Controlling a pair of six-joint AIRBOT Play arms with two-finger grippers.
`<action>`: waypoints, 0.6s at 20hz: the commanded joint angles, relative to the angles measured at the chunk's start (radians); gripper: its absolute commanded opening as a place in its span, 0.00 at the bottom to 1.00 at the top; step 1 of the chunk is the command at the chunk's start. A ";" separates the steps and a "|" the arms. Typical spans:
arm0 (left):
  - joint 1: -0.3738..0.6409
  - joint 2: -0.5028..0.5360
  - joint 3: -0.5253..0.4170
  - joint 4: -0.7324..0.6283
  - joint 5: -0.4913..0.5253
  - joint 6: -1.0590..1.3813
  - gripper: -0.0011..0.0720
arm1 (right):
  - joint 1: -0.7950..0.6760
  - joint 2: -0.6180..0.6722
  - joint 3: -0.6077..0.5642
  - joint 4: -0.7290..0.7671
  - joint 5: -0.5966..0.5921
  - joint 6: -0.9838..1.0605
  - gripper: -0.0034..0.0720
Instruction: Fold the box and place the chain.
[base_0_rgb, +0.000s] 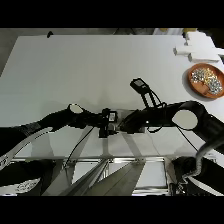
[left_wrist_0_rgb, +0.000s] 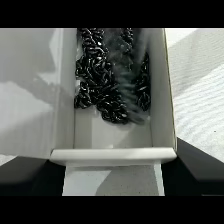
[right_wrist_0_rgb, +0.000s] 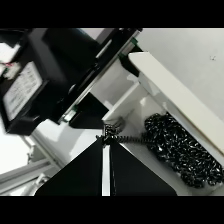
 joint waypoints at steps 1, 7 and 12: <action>0.000 0.000 0.000 0.000 0.000 0.000 0.20 | 0.003 -0.035 0.002 -0.003 -0.007 -0.029 0.23; 0.000 0.000 0.000 0.000 0.000 0.000 0.20 | -0.122 -0.082 0.213 -0.095 0.231 -0.121 0.44; 0.000 0.000 0.000 0.000 0.000 0.000 0.20 | -0.256 -0.180 0.341 -0.098 0.214 -0.414 0.06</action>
